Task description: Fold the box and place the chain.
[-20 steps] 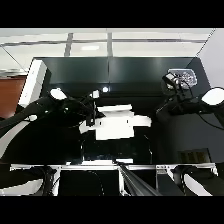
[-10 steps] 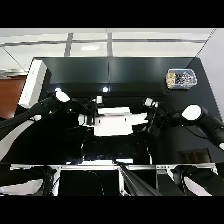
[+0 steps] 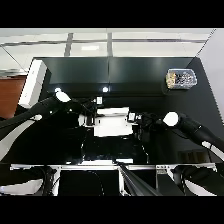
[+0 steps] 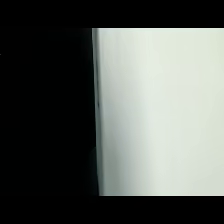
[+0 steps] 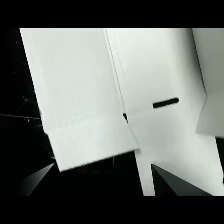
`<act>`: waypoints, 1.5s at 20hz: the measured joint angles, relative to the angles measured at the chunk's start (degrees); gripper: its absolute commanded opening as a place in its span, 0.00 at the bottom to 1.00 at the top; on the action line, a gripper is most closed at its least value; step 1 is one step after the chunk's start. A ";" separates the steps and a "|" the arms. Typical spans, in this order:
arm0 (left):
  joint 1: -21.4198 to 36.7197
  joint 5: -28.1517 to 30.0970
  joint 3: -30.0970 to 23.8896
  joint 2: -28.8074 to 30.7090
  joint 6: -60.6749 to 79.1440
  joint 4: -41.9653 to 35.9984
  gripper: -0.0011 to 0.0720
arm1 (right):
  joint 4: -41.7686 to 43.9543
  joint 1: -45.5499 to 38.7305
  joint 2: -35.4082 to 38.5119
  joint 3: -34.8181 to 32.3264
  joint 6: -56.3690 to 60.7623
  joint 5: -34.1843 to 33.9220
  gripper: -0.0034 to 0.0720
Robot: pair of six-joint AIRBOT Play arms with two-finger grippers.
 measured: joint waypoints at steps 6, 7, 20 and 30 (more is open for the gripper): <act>0.00 -0.09 0.00 -0.02 0.07 0.00 0.05 | 5.03 1.97 -0.98 0.00 -1.62 -3.74 0.99; 0.00 -0.07 0.00 -0.04 0.09 0.00 0.05 | 6.19 2.03 -1.03 0.00 -1.66 -4.04 0.99; 0.00 0.37 -0.02 -0.07 -0.11 -0.02 0.05 | 8.26 1.99 2.16 1.81 -1.86 -8.76 0.99; 0.00 0.42 -0.02 -0.09 0.02 0.00 0.05 | 7.89 1.84 2.23 3.63 -10.78 -9.97 0.99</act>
